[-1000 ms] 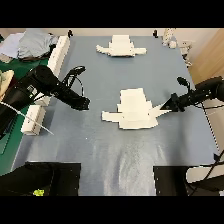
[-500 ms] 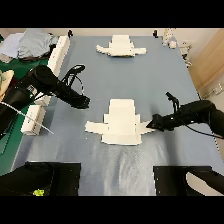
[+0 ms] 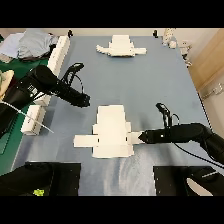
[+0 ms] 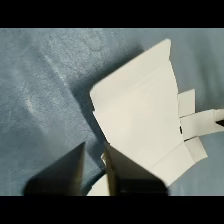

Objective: Fold the box.

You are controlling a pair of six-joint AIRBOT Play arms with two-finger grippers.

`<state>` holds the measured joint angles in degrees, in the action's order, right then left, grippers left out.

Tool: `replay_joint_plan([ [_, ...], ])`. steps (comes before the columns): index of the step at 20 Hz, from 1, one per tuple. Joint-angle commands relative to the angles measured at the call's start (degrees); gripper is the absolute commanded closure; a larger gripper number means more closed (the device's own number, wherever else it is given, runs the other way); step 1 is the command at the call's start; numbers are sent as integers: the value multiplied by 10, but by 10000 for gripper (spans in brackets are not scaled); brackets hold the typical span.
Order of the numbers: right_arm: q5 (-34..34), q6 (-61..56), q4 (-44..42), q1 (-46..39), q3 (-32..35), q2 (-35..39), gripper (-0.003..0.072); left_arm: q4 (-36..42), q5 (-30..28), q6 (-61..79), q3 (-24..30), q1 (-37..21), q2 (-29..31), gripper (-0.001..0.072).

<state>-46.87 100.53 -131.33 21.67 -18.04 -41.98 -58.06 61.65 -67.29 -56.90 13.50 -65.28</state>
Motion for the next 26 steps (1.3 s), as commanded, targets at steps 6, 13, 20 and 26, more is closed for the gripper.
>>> replay_joint_plan([
  [6, 52, -47, 67, 71, 13, 13, 686, 67, 74, 54, 15, -61, -41, 269],
  [13, 55, -48, 67, 71, 13, 13, 686, 205, 123, 165, 33, -63, -162, 269],
  [20, 55, -48, 67, 71, 13, 13, 686, 219, 127, 189, 33, -63, -219, 269],
  [26, 58, -48, 67, 71, 13, 13, 685, 259, 149, 270, 33, -33, -219, 470],
])
